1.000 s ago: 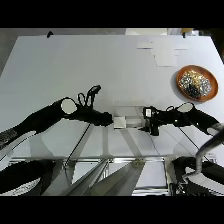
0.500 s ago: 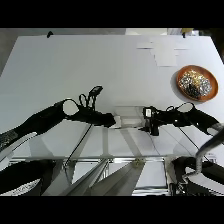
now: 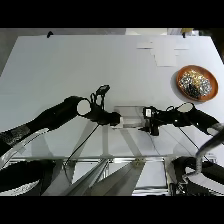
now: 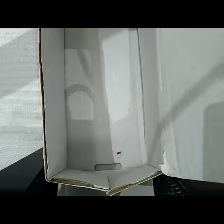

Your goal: Fold the box and place the chain.

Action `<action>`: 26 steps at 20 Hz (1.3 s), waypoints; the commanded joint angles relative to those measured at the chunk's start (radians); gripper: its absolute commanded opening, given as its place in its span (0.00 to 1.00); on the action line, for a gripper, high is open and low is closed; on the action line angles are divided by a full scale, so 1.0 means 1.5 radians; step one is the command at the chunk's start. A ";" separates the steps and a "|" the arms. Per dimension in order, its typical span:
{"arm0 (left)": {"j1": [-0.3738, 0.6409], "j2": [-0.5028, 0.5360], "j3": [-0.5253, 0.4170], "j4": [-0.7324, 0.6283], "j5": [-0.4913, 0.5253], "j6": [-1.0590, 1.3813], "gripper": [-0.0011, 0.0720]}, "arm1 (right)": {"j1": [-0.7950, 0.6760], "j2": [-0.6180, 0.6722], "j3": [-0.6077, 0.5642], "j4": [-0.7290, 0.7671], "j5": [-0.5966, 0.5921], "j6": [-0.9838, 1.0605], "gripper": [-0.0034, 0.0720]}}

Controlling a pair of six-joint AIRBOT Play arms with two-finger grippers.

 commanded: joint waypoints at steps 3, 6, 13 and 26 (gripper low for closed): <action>-0.044 -0.036 0.054 0.085 -0.018 -0.161 0.55 | 0.000 0.001 0.001 0.000 0.000 0.000 0.65; -0.063 -0.054 0.088 0.148 -0.050 -0.252 0.55 | 0.000 0.001 0.001 0.000 0.000 0.000 0.65; -0.100 -0.143 0.214 0.303 -0.252 -0.466 0.47 | 0.000 0.001 0.001 0.000 0.000 0.000 0.65; -0.125 -0.200 0.237 0.307 -0.203 -0.509 0.37 | 0.000 0.001 0.001 0.000 0.000 0.000 0.65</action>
